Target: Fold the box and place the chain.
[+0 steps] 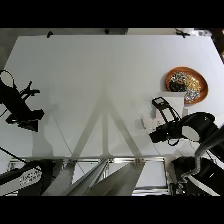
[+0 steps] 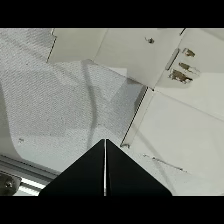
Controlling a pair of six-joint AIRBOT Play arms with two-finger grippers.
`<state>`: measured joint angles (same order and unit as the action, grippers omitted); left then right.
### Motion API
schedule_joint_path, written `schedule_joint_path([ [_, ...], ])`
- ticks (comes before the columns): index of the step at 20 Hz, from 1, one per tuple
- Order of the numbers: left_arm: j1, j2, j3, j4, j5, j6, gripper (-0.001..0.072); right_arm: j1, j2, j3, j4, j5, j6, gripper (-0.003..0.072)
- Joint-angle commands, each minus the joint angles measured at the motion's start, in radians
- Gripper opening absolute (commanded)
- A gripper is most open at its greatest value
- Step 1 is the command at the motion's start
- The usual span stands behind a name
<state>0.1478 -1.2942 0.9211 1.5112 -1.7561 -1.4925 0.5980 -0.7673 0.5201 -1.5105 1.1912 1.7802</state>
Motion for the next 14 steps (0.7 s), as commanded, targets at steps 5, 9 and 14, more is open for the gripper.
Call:
schedule_joint_path([
  [5,0.001,0.001,0.0,0.0,0.0,0.0,0.0011,0.0,0.001,0.001,0.081,-0.001,-0.001,0.0011],
  [9,0.001,0.001,0.0,0.0,0.0,0.0,0.0011,-0.014,0.001,0.074,-0.057,0.13,0.009,0.0012],
  [14,0.001,0.001,0.0,0.0,0.0,0.0,0.0011,-0.373,0.0,0.325,-0.235,0.201,-0.077,0.0005],
])
